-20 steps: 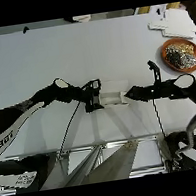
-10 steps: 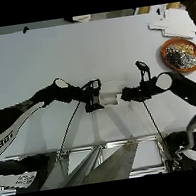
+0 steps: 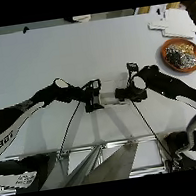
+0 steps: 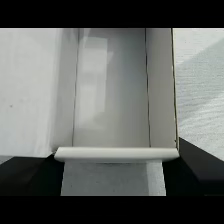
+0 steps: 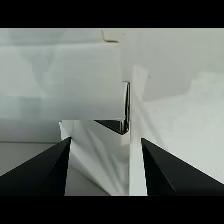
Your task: Fold the box and place the chain.
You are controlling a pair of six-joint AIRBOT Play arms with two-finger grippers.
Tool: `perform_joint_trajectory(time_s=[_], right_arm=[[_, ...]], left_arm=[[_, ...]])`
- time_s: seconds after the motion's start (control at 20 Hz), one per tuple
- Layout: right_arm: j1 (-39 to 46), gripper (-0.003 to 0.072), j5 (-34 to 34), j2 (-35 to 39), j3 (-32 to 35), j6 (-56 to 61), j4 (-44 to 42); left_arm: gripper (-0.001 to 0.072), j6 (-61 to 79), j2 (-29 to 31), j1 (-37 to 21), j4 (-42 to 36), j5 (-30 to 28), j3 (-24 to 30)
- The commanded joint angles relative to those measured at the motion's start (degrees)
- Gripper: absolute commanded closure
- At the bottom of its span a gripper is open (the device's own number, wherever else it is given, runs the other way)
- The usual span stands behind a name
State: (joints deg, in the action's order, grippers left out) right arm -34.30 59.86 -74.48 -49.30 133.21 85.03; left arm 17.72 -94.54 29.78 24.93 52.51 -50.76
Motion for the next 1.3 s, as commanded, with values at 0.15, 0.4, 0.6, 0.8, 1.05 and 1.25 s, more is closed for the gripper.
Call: perform_joint_trajectory(time_s=[0.15, 0.4, 0.6, 0.8, 1.05, 1.25], right_arm=[[-1.4, 0.0293, 1.8, -2.0, -1.0, 6.3, 3.9], [-3.0, 0.0313, -0.7, -4.0, -1.0, 4.7, 3.9], [-3.2, 0.0364, -2.1, -4.0, -1.0, 1.2, 4.3], [-3.2, 0.0400, -1.2, -4.0, -1.0, -1.7, 6.2], [-3.2, 0.0451, -0.9, -4.2, -1.0, -1.7, 6.6], [-3.2, 0.0650, -0.4, -4.8, -1.0, -1.2, 5.7]], left_arm=[[0.0500, 0.0, 0.0, 0.0, 0.0, 0.0, -0.1], [0.0500, 0.0, 0.0, 0.0, 0.0, 0.0, -0.1], [0.0500, 0.0, 0.0, 0.0, 0.0, 0.0, -0.1], [0.0500, 0.0, 0.0, 0.0, 0.0, 0.0, -0.1], [0.0500, 0.0, 0.0, 0.0, 0.0, 0.0, -0.1], [0.0500, 0.0, 0.0, 0.0, 0.0, 0.0, -0.1]])
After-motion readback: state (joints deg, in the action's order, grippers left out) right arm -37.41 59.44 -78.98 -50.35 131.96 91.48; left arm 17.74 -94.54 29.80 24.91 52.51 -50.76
